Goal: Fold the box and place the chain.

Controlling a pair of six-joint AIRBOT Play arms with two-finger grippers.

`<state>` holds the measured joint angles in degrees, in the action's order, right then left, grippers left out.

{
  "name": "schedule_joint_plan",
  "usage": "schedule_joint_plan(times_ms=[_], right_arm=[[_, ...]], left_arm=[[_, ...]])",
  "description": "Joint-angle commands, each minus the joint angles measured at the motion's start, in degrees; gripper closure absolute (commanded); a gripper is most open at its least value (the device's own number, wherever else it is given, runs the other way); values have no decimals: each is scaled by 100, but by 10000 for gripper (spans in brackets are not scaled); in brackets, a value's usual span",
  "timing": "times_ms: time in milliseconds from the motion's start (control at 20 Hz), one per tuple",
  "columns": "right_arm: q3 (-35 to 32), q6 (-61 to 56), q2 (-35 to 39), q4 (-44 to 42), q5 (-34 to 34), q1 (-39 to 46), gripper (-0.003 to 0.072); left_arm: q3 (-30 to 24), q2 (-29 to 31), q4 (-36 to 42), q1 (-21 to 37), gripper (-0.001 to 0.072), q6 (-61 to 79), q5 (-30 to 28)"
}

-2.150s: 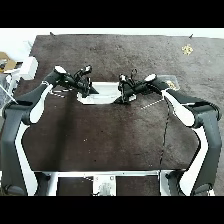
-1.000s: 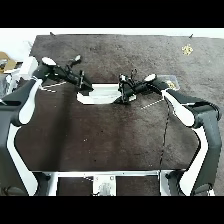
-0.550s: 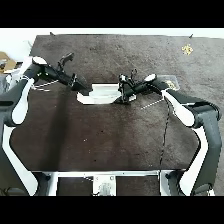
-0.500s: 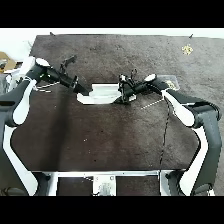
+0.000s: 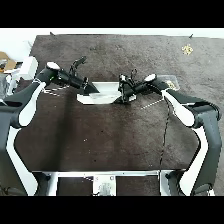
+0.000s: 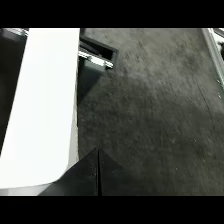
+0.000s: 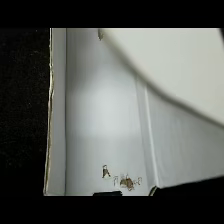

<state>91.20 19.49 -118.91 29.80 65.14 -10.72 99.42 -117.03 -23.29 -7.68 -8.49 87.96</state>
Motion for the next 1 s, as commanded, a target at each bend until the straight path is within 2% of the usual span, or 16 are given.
schedule_joint_plan(times_ms=[0,200,450,600,950], right_arm=[[-2,0,-4,-2,2,-2,249],[-2,0,-4,-2,2,-4,249],[-2,0,-4,-2,2,-2,248],[-2,0,-4,-2,2,-4,249],[-2,0,-4,-2,2,-2,249]], left_arm=[[-7,4,236,-37,699,-4,-570],[-28,0,212,-37,699,-4,-1228],[-46,0,-179,-37,698,-31,-2291],[-96,-59,-229,-37,699,-70,-2404],[-610,-120,-389,-37,699,-46,-2406]])
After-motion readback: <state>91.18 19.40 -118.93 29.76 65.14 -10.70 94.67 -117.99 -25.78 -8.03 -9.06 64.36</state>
